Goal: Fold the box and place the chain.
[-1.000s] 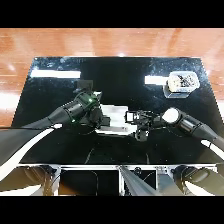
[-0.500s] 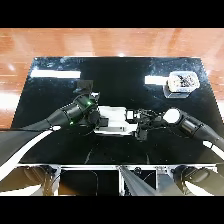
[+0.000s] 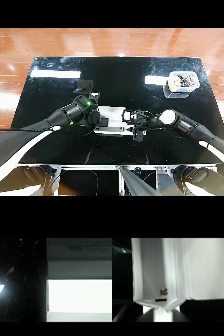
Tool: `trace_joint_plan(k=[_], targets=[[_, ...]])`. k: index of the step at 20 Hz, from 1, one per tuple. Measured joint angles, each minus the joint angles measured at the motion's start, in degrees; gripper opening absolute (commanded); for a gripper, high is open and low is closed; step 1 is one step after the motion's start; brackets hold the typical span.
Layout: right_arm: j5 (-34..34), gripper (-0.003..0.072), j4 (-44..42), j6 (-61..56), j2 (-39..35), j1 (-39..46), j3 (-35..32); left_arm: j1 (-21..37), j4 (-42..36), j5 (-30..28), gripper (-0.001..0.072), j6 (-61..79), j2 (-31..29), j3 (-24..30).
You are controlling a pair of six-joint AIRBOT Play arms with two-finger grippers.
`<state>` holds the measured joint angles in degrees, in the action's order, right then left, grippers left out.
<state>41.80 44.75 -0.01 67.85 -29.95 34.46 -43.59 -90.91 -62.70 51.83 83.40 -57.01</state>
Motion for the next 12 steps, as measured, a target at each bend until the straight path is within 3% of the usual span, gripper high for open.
trace_joint_plan(k=[2,12], targets=[[-0.8,0.0106,-0.8,0.2,0.1,-0.8,0.0,0.0,0.0,0.0,0.0019,0.0,0.0,0.0],[-4.5,0.0107,-9.7,0.4,1.9,-3.2,0.0,0.0,-1.1,0.2,0.0019,0.0,0.0,0.0]])
